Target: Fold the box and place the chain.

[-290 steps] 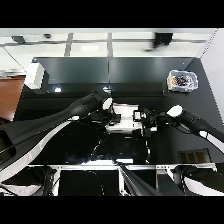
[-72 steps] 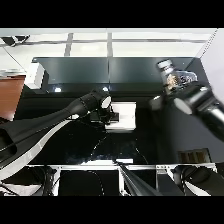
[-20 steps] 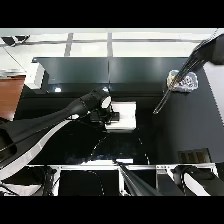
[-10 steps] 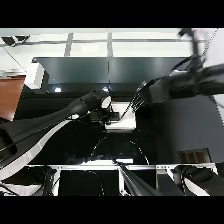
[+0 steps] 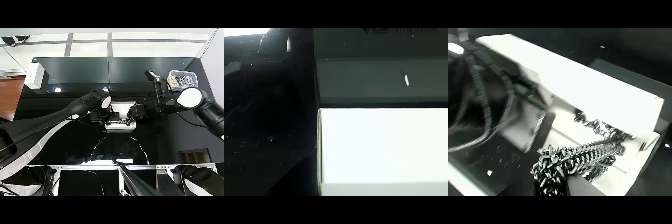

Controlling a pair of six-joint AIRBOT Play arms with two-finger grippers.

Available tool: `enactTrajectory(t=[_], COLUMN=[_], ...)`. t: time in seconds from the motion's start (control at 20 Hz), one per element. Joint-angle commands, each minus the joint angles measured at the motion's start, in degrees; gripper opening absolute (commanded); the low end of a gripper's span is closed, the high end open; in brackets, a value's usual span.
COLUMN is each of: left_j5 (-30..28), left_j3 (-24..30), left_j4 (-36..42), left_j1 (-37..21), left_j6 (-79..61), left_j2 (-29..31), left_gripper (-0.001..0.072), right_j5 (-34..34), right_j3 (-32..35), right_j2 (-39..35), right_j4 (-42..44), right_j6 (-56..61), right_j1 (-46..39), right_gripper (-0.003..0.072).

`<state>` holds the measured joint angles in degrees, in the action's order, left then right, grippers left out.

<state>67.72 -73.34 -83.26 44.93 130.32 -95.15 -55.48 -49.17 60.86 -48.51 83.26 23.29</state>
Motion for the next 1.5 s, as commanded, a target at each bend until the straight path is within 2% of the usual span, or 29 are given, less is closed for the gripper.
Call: enactTrajectory(t=[0.0, 0.05, 0.1, 0.3, 0.45, 0.65, 0.8, 0.85, 0.9, 0.95, 1.1, 1.2, 1.3, 1.45], left_j5=[0.04, 0.02, 0.0, -0.11, 0.07, 0.46, 1.77, 1.79, 2.1, 2.86, 5.77, 8.79, 12.81, 13.35], left_j3=[0.02, 0.02, 0.02, 0.02, 0.02, -0.57, -1.97, -2.16, -2.25, -2.27, -3.21, -3.15, -2.47, 4.57], left_j4=[0.0, 0.0, -0.02, 0.02, 0.02, 3.06, 2.58, 2.6, 2.67, 2.95, 2.25, -4.11, -15.19, -28.89], left_j1=[0.0, 0.0, 0.0, 0.0, 0.0, 0.04, 0.83, 1.05, 1.16, 1.27, 1.27, 1.79, 2.62, 0.26], left_j6=[0.0, 0.0, 0.0, 0.02, 0.0, 2.75, 7.15, 7.5, 7.74, 7.69, 0.98, -3.61, -6.82, -9.01], left_j2=[0.0, 0.0, 0.0, 0.0, 0.0, 0.02, 0.02, 0.02, 0.04, 0.09, 1.68, 5.77, 11.56, 21.59], left_gripper=[0.0026, 0.0026, 0.0026, 0.0026, 0.0026, 0.0025, 0.0032, 0.0112, 0.0291, 0.0362, 0.0363, 0.0363, 0.0363, 0.0362], right_j5=[4.11, 3.93, 3.21, -4.07, -6.16, -7.15, -6.62, -6.6, -6.62, -6.62, -6.62, -6.64, -6.64, -6.64], right_j3=[2.1, 2.08, 1.9, -0.81, -1.01, -0.98, -0.98, -0.98, -0.98, -0.98, -0.98, -0.98, -0.98, -0.98], right_j2=[1.66, 1.66, 1.49, -0.85, -2.64, -2.62, -2.62, -2.62, -2.6, -2.6, -2.6, -2.6, -2.6, -2.6], right_j4=[0.72, 0.35, -0.68, -8.31, -9.09, -9.16, -9.16, -9.18, -9.18, -9.18, -9.18, -9.18, -9.16, -9.18], right_j6=[0.94, 0.9, 0.85, 0.57, -1.16, -4.02, -4.7, -4.72, -4.74, -4.76, -4.76, -4.74, -4.72, -4.72], right_j1=[0.17, 0.13, -0.59, -8.98, -14.84, -15.37, -15.37, -15.39, -15.39, -15.37, -15.39, -15.39, -15.39, -15.39], right_gripper=[0.0131, 0.0331, 0.0357, 0.0356, 0.0356, 0.0355, 0.0355, 0.0355, 0.0355, 0.0355, 0.0356, 0.0355, 0.0355, 0.0355])
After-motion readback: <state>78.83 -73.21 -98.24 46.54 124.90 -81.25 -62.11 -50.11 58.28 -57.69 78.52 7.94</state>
